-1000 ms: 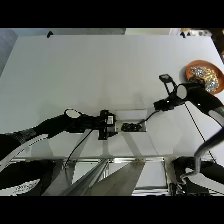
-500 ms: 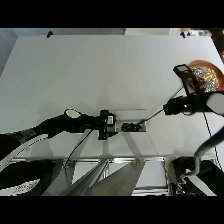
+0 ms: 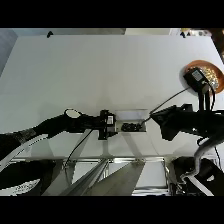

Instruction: Fold the box and place the chain.

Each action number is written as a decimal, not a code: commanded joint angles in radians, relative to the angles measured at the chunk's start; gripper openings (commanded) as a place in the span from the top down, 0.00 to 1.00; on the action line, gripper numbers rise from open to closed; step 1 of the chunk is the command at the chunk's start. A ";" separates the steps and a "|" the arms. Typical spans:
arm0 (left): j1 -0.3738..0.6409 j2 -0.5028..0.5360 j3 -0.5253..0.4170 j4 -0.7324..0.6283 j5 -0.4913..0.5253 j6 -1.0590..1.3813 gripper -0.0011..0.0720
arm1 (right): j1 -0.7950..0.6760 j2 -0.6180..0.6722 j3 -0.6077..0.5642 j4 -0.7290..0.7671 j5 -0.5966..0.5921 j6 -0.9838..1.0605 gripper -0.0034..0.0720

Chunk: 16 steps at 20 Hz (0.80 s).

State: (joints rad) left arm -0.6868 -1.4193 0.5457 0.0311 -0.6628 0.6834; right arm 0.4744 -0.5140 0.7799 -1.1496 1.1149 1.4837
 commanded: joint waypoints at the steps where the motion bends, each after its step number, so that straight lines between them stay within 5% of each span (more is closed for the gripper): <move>1: 0.001 0.000 0.000 0.000 0.000 0.000 0.80 | 0.053 -0.025 0.001 0.055 -0.099 -0.001 0.93; 14: 0.001 0.000 0.000 0.000 0.000 0.000 0.80 | 0.211 -0.458 -0.068 0.011 -0.227 -0.030 0.91; 16: 0.001 0.000 0.000 0.000 0.000 0.000 0.80 | 0.208 -0.458 -0.060 -0.024 -0.204 -0.031 0.65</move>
State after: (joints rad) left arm -0.6868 -1.4193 0.5457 0.0307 -0.6628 0.6834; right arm 0.6685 -0.9344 0.7193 -1.1320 0.9089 1.4540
